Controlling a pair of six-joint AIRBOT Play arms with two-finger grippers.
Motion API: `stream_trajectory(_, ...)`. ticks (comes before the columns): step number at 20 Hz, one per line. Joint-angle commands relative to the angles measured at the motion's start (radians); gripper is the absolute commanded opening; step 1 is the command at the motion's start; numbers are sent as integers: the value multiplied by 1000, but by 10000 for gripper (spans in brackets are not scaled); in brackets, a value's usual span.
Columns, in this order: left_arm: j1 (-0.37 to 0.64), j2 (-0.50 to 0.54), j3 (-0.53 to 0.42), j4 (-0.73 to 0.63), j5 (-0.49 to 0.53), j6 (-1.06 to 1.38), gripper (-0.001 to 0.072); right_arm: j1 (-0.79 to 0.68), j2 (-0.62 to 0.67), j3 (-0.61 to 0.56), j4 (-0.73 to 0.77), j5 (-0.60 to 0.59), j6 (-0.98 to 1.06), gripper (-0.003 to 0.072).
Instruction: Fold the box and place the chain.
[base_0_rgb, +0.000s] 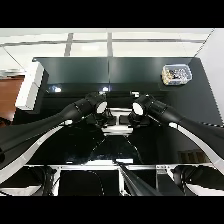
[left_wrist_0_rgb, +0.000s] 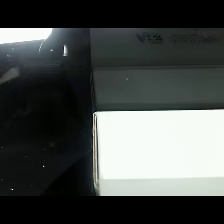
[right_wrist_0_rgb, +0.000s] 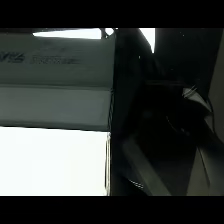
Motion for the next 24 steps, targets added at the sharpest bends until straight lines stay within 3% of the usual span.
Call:
stream_trajectory(1, 0, 0, 1, 0, 0, 1, 28, 2, -4, 0, 19, -11, 14, 223)
stream_trajectory(2, 0, 0, 1, 0, 0, 1, 28, 2, -4, 0, 29, -21, 14, 257)
stream_trajectory(4, 0, 0, 1, 0, 0, 1, 27, 2, -4, 0, 34, -30, 13, 11)
stream_trajectory(6, 0, 0, 1, 0, 0, 1, 28, -1, -3, 0, 29, -29, 13, 12)
stream_trajectory(7, 0, 0, 1, 0, 0, 1, 27, -1, 2, 1, 29, -25, 12, 78)
stream_trajectory(8, 0, 0, 1, 0, 0, 1, 28, -3, 14, 4, 28, -20, 2, 336)
stream_trajectory(9, 0, 0, 1, 0, 0, 1, 28, -6, 34, 11, 27, -10, -18, 413)
stream_trajectory(14, 0, 0, 1, 1, 0, 1, 28, -70, 256, 69, -19, 108, -184, 413)
stream_trajectory(16, 0, 0, 1, 0, 0, 2, 28, -147, 340, 69, -202, 121, -183, 412)
stream_trajectory(19, 0, 0, 1, 1, 0, 1, 27, -307, 333, 65, -525, 70, -154, 413)
stream_trajectory(20, 0, 0, 1, 0, 0, 1, 27, -384, 308, 65, -536, -7, -150, 472)
stream_trajectory(21, 0, 0, 1, 0, -1, 1, 28, -464, 272, 66, -497, -101, -158, 720)
stream_trajectory(23, 0, 0, 1, 0, -5, 1, 28, -602, 177, 109, -351, -246, -187, 720)
stream_trajectory(24, 0, 0, 1, 0, -6, 2, 27, -664, 100, 184, -281, -254, -188, 720)
